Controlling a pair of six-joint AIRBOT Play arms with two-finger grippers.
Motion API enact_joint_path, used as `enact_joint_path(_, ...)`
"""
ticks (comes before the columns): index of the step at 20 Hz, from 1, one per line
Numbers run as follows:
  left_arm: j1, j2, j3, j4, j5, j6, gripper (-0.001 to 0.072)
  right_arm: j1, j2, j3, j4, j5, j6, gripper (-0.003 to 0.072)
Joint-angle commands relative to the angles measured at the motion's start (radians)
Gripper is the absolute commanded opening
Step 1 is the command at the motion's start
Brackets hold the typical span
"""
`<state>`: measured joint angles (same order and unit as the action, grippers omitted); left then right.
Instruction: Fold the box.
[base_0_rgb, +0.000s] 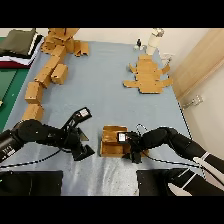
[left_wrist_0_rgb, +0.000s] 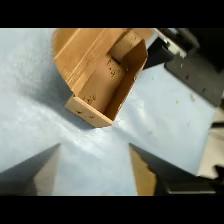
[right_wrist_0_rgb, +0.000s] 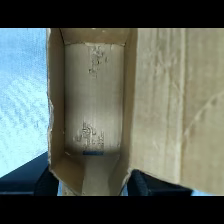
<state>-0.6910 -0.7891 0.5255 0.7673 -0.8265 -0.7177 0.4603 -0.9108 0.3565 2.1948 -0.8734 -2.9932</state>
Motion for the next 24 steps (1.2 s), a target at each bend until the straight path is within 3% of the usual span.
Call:
enact_joint_path(1, -0.002, -0.07, 0.001, -0.009, 0.019, 0.362, 0.0703, 0.001, 0.0, 0.001, 0.0, 0.0, 0.0, 0.05)
enact_joint_path(6, -0.001, -0.282, 0.001, -0.124, 0.021, 0.724, 0.0704, 0.001, 0.0, 0.001, 0.0, 0.0, 0.0, 0.05)
enact_joint_path(9, 0.0, -0.345, 0.0, -0.222, 0.023, 0.895, 0.0703, 0.001, 0.0, 0.001, 0.0, 0.0, 0.0, 0.05)
enact_joint_path(14, 0.011, -0.359, -0.057, -0.324, 0.084, 0.945, 0.0704, 0.001, 0.0, 0.001, 0.0, 0.0, 0.0, 0.05)
enact_joint_path(20, 0.011, -0.36, -0.061, -0.423, 0.143, 1.041, 0.0703, 0.001, 0.0, 0.001, 0.0, 0.0, 0.0, 0.05)
enact_joint_path(24, -0.002, -0.369, -0.061, -0.463, 0.133, 1.053, 0.0704, 0.001, 0.0, 0.001, 0.0, 0.0, 0.0, 0.05)
